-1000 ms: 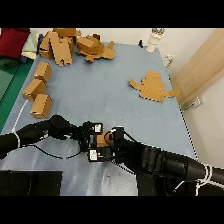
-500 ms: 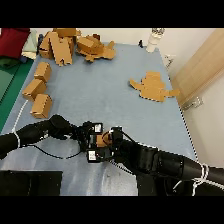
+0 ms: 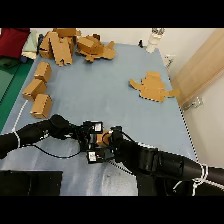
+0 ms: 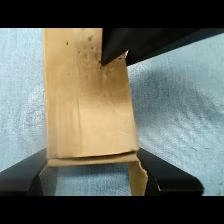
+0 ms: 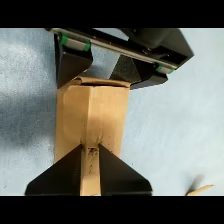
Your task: Fold the box.
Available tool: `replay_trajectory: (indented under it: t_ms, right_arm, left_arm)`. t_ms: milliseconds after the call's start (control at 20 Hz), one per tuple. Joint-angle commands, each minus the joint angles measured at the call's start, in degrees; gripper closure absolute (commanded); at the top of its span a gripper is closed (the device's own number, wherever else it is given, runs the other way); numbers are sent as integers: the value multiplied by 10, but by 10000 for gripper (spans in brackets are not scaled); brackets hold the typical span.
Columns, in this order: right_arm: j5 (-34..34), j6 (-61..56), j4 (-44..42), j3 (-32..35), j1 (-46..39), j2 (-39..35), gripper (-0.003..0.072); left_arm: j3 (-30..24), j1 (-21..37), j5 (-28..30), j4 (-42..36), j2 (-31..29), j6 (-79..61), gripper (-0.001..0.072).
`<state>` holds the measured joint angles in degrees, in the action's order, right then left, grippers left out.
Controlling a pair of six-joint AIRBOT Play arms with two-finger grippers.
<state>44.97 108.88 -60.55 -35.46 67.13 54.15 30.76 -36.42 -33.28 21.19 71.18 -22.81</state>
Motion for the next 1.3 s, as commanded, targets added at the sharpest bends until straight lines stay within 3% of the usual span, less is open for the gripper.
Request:
replay_trajectory:
  t_ms: [0,700,1250]
  right_arm:
    - [-1,0,12,-1,0,-5,598]
    - [-15,0,43,-2,0,-24,600]
    - [-14,2,-41,-2,0,-23,599]
  left_arm:
    - [0,0,-3,2,0,-1,307]
    - [0,0,-3,2,0,-1,307]
    - [0,0,-3,2,0,-1,307]
